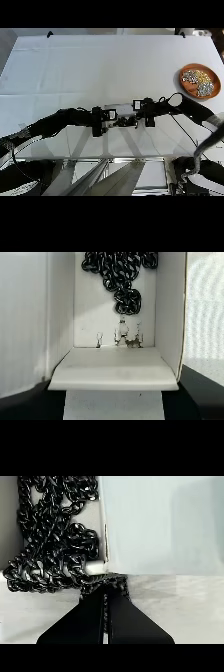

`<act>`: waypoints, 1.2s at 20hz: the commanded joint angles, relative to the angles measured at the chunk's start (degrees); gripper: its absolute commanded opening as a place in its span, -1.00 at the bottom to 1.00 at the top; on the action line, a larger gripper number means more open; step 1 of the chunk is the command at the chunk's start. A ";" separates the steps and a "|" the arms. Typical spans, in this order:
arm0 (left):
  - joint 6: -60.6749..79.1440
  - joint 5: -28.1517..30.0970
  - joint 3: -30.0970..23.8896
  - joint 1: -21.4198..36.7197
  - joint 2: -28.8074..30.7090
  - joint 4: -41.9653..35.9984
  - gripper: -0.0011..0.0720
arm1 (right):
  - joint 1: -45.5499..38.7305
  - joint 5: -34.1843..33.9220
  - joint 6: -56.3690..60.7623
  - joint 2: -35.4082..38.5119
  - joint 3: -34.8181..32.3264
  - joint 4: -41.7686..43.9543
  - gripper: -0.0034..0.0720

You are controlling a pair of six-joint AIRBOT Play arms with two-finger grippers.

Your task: Fold the box and place the chain.

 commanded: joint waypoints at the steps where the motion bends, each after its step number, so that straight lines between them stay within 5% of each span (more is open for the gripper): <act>1: 0.00 0.00 -0.02 0.00 0.00 0.02 -0.58 | 0.04 -1.14 0.07 3.50 -0.02 -0.26 -0.88; 9: 0.00 0.00 -0.02 0.00 0.00 0.02 -0.58 | 0.02 -1.14 3.65 14.75 -0.02 -0.76 -0.88; 19: 0.00 0.00 -0.02 0.00 0.00 0.02 -0.58 | 0.04 -0.48 15.10 40.76 -0.02 -1.75 -0.88; 24: 0.00 0.00 -0.02 0.00 0.00 0.02 -0.58 | 0.04 -0.48 15.02 47.54 -0.02 12.55 -0.88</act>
